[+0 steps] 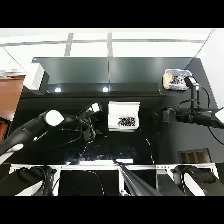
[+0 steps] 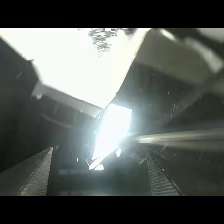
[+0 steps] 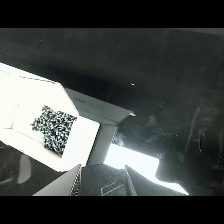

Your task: Fold the box and place the chain.

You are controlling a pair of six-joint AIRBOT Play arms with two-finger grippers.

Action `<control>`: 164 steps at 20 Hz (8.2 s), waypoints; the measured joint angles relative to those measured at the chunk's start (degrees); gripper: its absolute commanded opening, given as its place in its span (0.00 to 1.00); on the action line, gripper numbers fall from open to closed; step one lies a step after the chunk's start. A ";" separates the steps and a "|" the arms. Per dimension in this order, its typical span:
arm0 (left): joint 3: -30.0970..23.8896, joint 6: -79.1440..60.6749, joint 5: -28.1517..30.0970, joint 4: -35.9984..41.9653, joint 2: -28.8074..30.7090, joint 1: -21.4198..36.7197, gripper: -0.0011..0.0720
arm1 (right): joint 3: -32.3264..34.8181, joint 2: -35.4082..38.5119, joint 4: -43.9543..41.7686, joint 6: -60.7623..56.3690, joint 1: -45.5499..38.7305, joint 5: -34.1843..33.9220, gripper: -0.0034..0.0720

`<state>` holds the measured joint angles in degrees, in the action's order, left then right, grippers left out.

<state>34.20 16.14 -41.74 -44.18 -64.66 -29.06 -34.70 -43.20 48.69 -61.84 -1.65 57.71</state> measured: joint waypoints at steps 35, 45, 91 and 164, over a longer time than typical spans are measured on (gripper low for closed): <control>11.43 -29.68 -6.47 15.26 -19.91 2.10 0.55 | -0.70 -7.39 -12.96 0.22 4.00 -13.40 0.91; 11.45 -29.68 -6.69 15.08 -19.91 2.10 0.55 | -11.67 -27.61 -20.55 20.11 10.54 -9.14 0.91; 11.45 -29.59 -8.33 15.10 -19.93 2.10 0.56 | -16.55 -27.98 0.70 39.91 18.97 6.34 0.53; 11.43 -29.49 -8.26 15.10 -19.96 2.08 0.56 | -17.42 -26.58 6.10 33.51 20.63 10.43 0.65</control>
<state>45.63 -13.34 -50.00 -29.08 -84.62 -26.98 -52.12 -69.78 54.78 -28.34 18.98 68.14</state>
